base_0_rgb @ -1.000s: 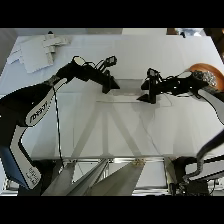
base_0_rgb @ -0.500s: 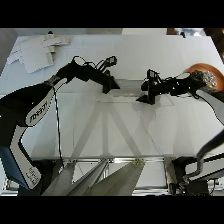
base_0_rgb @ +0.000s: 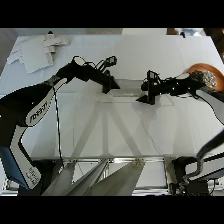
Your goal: Fold the box and place the chain.
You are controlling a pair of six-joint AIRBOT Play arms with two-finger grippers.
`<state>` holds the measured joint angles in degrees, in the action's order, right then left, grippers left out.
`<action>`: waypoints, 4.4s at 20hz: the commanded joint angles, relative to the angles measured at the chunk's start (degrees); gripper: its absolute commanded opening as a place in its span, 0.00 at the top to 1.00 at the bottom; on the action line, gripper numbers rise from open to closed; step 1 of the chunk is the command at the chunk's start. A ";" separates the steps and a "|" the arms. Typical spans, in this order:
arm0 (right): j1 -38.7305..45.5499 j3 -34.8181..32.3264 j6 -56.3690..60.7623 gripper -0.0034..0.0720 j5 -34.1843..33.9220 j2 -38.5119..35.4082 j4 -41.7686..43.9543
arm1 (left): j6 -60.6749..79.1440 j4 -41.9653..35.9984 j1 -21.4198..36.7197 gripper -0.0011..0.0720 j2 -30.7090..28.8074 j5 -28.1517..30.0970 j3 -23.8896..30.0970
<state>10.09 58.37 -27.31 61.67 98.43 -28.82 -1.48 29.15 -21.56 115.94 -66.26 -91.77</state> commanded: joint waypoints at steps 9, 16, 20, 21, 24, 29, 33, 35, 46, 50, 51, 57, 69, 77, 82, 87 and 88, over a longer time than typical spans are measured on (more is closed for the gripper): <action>-0.02 0.00 -0.63 0.57 1.16 0.02 0.15 | 0.00 0.02 0.02 0.97 0.00 0.02 0.02; -0.02 0.00 -0.63 0.71 1.14 0.02 0.17 | 0.00 0.02 0.02 0.97 0.00 0.02 0.02; -0.02 0.00 -0.63 0.71 1.14 0.02 0.17 | 0.00 0.02 0.02 0.97 0.00 0.02 0.02; -0.02 0.00 -0.63 0.71 1.14 0.02 0.17 | 0.00 0.02 0.02 0.97 0.00 0.02 0.02; 0.00 0.00 -0.63 0.71 1.14 0.02 0.17 | 0.00 0.02 0.02 0.97 0.00 0.02 0.02; -0.02 0.00 -0.63 0.71 1.14 0.02 0.17 | 0.00 0.02 0.02 0.97 0.00 0.02 0.02; 0.00 0.00 -0.63 0.71 1.14 0.02 0.17 | 0.00 0.02 0.02 0.97 0.00 0.02 0.02; -0.02 0.00 -0.63 0.71 1.14 0.02 0.17 | 0.00 0.02 0.00 0.97 0.00 0.00 0.02; -0.02 0.00 -0.63 0.71 1.14 0.02 0.17 | -0.02 -0.02 0.09 0.82 -0.04 -1.70 0.02; -0.02 0.00 -0.63 0.71 1.14 0.02 0.17 | -0.02 0.02 0.13 0.66 -0.07 -1.68 0.02; -0.02 0.00 -0.63 0.71 1.14 0.02 0.17 | -0.02 0.02 0.11 0.66 -0.07 -1.68 0.02; -0.02 0.00 -0.63 0.71 1.14 0.02 0.17 | -0.04 0.02 0.31 0.44 -0.17 -1.64 0.02; -0.02 0.00 -0.63 0.71 1.14 0.02 0.17 | -10.99 20.20 7.65 0.59 -8.46 -5.64 0.15; -0.02 0.00 -0.63 0.71 1.11 0.02 0.17 | -12.09 8.35 3.93 0.98 -8.92 -21.88 0.15; -0.02 0.00 -0.63 0.71 1.11 0.02 0.17 | -9.92 0.55 -0.72 0.98 -8.13 -9.29 0.15; -0.02 0.00 -0.63 0.71 1.14 0.02 0.17 | -15.41 -3.04 -1.01 0.98 -3.13 4.81 0.15; -0.02 0.00 -0.63 0.71 1.14 0.02 0.17 | -17.09 -3.30 -0.98 0.98 -2.40 5.55 0.15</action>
<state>10.07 58.37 -27.92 62.76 98.45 -28.64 -14.41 27.97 -22.22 111.31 -67.66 -91.61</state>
